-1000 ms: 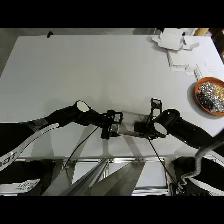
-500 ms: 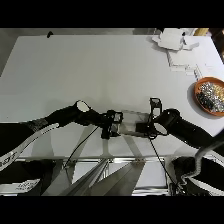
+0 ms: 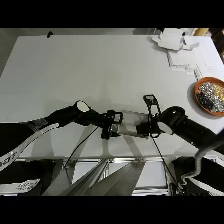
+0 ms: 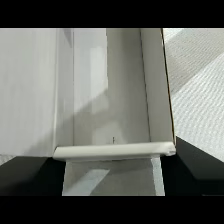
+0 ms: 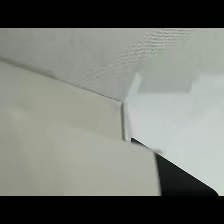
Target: Fold the box and place the chain.
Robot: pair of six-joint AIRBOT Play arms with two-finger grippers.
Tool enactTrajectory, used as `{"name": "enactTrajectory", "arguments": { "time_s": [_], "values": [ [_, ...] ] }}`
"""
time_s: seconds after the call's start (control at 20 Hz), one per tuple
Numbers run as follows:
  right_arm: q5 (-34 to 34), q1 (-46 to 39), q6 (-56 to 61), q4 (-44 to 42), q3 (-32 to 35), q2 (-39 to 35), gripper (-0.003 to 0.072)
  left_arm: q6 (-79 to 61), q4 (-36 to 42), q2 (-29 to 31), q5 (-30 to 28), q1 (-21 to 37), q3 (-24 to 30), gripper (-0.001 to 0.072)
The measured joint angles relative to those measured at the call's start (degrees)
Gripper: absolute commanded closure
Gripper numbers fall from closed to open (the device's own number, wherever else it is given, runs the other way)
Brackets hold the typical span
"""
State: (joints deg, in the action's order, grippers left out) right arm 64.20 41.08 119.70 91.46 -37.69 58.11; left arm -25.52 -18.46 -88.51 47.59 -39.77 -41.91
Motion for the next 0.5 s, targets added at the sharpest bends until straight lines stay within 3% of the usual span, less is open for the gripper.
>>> {"name": "enactTrajectory", "arguments": {
  "time_s": [0.25, 0.5],
  "values": [
    [8.22, -11.96, -14.69, 9.07, -9.11, -7.37, 0.0351, 0.0, 0.0, 0.0, 0.0, 0.0, 0.0, 0.0377],
    [0.22, -39.47, -27.76, 12.66, -12.07, -7.5, 0.0352, 0.0, 0.0, 0.0, 0.0, -0.02, 0.0, 0.0377]
  ]
}}
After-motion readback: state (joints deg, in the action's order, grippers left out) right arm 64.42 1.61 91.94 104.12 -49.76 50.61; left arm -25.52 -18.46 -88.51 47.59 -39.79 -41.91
